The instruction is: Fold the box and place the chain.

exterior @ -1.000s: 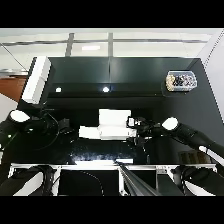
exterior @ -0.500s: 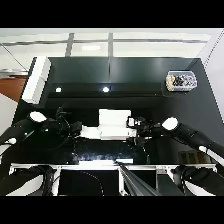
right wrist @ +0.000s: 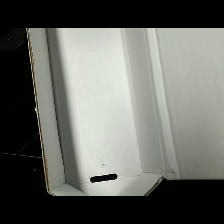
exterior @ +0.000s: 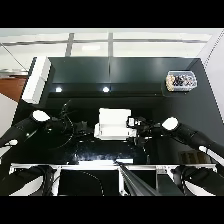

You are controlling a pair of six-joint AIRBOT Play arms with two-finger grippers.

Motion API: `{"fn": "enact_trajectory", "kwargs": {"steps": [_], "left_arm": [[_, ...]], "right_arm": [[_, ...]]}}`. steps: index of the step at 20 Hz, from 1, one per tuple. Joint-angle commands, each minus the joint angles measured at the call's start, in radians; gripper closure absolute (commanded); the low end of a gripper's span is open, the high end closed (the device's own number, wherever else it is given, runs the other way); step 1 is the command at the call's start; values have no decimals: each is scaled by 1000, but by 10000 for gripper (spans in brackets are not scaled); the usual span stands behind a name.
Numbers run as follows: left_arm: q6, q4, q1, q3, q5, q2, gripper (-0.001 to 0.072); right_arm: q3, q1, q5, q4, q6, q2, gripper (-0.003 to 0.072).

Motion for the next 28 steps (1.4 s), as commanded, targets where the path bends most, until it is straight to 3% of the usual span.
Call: {"fn": "enact_trajectory", "kwargs": {"steps": [1,7,14,21,28], "left_arm": [[3,-3,-5,24,-89,19,-2],[-2,-69,-5,38,-104,27,-1],[-37,-71,-47,38,-47,109,6],[-213,12,-347,38,316,113,21],[-423,155,-391,38,365,113,29]], "right_arm": [[0,1,1,0,0,0,215],[0,1,1,0,0,0,215],[0,1,1,0,0,0,215],[0,1,1,0,0,0,215],[0,1,1,0,0,0,215]]}}
